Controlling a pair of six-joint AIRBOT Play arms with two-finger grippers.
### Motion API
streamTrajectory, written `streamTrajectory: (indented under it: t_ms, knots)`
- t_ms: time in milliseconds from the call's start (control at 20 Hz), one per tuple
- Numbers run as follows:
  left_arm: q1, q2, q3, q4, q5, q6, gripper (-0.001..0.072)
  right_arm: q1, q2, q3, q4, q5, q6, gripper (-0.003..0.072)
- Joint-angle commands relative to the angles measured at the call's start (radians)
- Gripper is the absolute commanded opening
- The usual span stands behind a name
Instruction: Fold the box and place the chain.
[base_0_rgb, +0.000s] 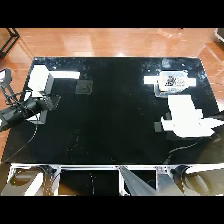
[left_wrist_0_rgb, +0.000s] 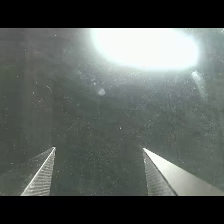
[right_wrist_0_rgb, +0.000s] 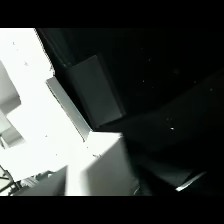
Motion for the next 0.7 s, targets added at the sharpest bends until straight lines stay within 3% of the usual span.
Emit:
streamTrajectory:
  t_ms: [0,100,150,200,450,650]
  knots:
    - [0.0,0.0,0.0,0.0,0.003,0.0,0.064,0.004,-0.005,0.001,0.001,-0.031,-0.024,0.0252]
    - [0.0,0.0,0.0,0.0,0.015,0.0,0.064,0.003,-0.005,0.001,0.001,-0.051,-0.034,0.0216]
    - [0.0,0.0,0.0,0.0,0.018,0.0,0.064,0.003,-0.005,0.001,0.002,-0.059,-0.041,0.0112]
    - [0.0,0.0,0.0,0.0,0.018,0.0,0.064,0.004,-0.005,0.001,0.004,-0.066,-0.046,0.0062]
    - [0.0,0.0,0.0,-0.013,0.013,0.0,0.064,0.023,0.005,-0.02,0.056,-0.106,-0.057,0.0024]
    - [0.0,0.0,0.0,-0.082,-0.024,0.001,0.064,0.097,0.079,-0.148,0.137,-0.104,-0.058,0.0024]
